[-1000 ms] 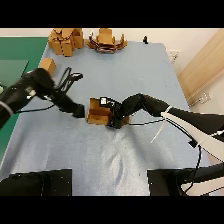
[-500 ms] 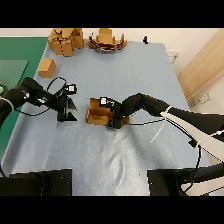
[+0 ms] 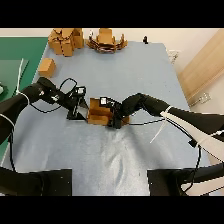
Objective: Fold the box.
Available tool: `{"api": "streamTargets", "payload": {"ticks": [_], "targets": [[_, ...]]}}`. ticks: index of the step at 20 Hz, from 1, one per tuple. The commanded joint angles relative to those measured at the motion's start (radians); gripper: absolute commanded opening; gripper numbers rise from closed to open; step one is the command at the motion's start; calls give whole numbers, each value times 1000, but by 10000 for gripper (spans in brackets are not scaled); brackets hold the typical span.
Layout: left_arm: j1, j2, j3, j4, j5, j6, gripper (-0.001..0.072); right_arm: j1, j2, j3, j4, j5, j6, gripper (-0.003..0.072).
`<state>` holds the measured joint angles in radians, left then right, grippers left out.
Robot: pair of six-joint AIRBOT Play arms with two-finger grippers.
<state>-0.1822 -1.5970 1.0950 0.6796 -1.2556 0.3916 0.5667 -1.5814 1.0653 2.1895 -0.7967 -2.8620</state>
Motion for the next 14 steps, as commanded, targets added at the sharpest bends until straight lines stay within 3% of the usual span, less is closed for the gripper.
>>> {"api": "streamTargets", "payload": {"ticks": [1, 14], "targets": [[-24, -23, 8, -10, -2, 13, 694, 1, -1, -1, 0, -2, 0, 74], [-55, -23, 10, 56, -10, 1, 692, 1, -1, -1, 0, -2, 0, 74]]}}
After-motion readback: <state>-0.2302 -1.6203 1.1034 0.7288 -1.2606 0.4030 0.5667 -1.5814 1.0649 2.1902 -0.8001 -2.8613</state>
